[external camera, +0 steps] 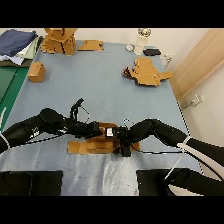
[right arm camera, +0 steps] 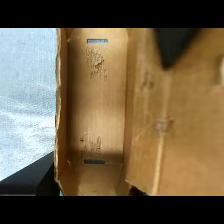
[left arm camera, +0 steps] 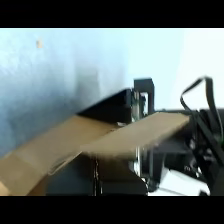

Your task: Fold the box.

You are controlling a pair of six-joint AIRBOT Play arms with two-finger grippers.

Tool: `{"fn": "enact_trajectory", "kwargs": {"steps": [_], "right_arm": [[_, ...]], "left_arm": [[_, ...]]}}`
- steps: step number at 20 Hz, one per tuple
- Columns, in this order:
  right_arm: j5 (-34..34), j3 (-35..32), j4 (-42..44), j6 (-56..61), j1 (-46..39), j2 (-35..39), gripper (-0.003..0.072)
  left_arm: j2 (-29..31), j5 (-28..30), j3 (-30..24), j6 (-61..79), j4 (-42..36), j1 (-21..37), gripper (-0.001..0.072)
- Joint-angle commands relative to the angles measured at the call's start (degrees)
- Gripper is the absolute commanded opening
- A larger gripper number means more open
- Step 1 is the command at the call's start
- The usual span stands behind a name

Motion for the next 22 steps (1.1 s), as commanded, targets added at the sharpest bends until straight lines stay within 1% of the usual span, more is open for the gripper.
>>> {"fn": "enact_trajectory", "kwargs": {"steps": [1,5,7,10,17,22], "right_arm": [[0.0,0.0,0.0,0.0,0.0,0.0,0.0449],[0.0,0.0,0.0,0.0,0.0,0.0,0.0449],[0.0,0.0,0.0,0.0,0.0,0.0,0.0449],[0.0,0.0,0.0,0.0,0.0,0.0,0.0449],[0.1,0.0,-0.3,0.0,0.0,0.0,0.0450],[0.0,0.0,-0.4,0.0,0.0,0.1,0.0451]], "left_arm": [[-1.1,7.2,0.0,0.1,-0.7,-0.1,0.0011],[-2.9,7.6,0.5,0.0,0.1,-0.1,0.0010],[-3.1,6.3,1.0,0.1,0.2,-0.1,0.0010],[-3.0,1.6,3.0,-1.1,3.9,-0.1,0.0011],[-3.0,-5.1,3.9,-2.0,4.0,-0.1,0.0011],[-3.0,-5.4,3.9,-2.1,4.0,-0.2,0.0011]]}}
